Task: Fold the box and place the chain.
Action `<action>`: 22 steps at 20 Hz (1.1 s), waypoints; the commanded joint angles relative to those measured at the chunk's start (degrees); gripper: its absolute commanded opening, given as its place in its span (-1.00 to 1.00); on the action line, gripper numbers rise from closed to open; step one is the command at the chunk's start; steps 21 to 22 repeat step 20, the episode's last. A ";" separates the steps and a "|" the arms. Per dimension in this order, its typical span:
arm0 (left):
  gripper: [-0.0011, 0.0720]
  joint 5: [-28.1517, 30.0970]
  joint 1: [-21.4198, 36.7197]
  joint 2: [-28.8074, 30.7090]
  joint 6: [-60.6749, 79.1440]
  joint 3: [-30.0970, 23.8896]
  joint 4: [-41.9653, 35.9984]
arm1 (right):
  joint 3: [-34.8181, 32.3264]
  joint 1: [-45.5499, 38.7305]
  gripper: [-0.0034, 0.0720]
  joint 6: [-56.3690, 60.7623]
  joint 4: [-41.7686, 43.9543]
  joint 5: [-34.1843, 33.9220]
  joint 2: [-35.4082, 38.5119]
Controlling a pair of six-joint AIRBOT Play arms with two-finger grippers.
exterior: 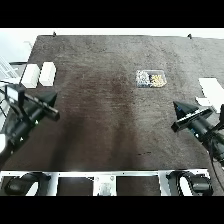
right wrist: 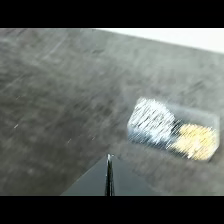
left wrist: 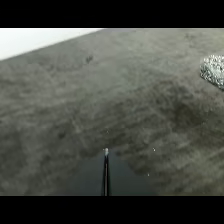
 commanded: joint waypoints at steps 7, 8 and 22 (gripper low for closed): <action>-0.91 0.20 -0.11 6.47 -0.55 -10.12 -2.58 | -11.28 -0.22 -0.87 2.19 -5.07 -0.26 10.56; -0.91 0.17 -0.11 6.47 -0.48 -10.10 -2.58 | -11.85 -0.20 -0.87 2.19 -6.80 -0.24 10.60; -0.91 0.20 -0.11 6.47 -0.44 -10.10 -2.58 | -13.11 -0.15 -0.87 2.19 -6.71 -0.26 10.58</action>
